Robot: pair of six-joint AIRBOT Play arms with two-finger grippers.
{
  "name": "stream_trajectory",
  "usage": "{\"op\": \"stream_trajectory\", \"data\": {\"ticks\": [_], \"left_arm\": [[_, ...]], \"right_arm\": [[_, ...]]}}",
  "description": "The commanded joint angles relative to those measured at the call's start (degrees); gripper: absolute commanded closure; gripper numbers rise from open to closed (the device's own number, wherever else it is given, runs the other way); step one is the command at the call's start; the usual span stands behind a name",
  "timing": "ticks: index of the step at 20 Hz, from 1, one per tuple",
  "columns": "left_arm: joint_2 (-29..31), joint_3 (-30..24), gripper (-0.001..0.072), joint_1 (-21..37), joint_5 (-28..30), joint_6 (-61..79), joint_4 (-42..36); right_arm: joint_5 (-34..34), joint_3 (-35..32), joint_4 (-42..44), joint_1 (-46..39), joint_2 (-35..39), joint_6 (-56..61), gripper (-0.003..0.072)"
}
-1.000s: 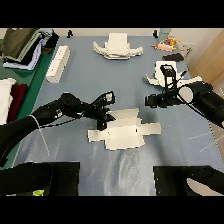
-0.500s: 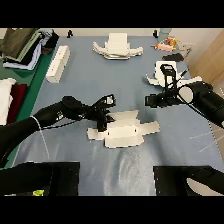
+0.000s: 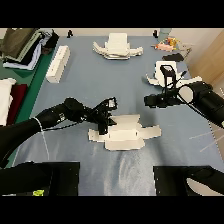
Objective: Fold the box.
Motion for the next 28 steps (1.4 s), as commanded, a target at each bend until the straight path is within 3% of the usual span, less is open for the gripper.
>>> {"op": "stream_trajectory", "data": {"ticks": [1,8,9,10,18,20,23,24,25,26,27,28], "left_arm": [[0.0,-1.0,0.0694,-0.1,-1.7,-0.2,0.3],[0.0,-1.5,0.0694,-0.1,-3.1,-0.6,0.2],[0.0,-1.5,0.0694,-0.1,-3.1,-0.6,0.2],[0.0,-1.5,0.0694,-0.1,-3.0,-0.6,0.2],[0.0,-1.5,0.0694,-0.1,-3.0,-0.6,0.2],[0.0,-1.5,0.0694,-0.1,-3.0,-0.6,0.2],[0.0,-1.5,0.0694,-0.1,-3.0,-0.6,0.2],[0.0,-1.5,0.0694,-0.1,-3.0,-0.6,0.2],[0.0,-1.5,0.0694,-0.1,-3.0,-0.6,0.2],[0.0,-1.5,0.0694,-0.1,-3.0,-0.6,0.2],[0.0,-1.5,0.0694,-0.1,-3.0,-0.6,0.2],[0.0,-1.5,0.0694,-0.1,-3.0,-0.6,0.2]], "right_arm": [[0.2,0.0,0.2,0.0,0.0,0.0,0.0464],[1.7,0.0,0.2,0.0,0.0,0.0,0.0472],[2.8,0.0,0.2,0.0,0.1,0.0,0.0623],[4.0,0.0,0.2,0.0,0.3,0.0,0.0681],[24.5,-2.0,0.2,3.8,7.8,-0.1,0.0683],[22.9,-6.5,1.2,10.1,12.3,-4.2,0.0683],[13.9,-16.1,7.9,23.9,20.0,-23.7,0.0680],[10.6,-18.9,7.5,27.8,22.1,-25.4,0.0564],[8.3,-21.0,6.1,30.6,23.3,-25.6,0.0303],[6.8,-22.6,3.9,32.8,23.8,-25.6,0.0209],[6.1,-23.5,2.7,34.0,23.7,-25.6,0.0209],[5.4,-24.1,2.3,34.5,23.5,-25.6,0.0162]]}}
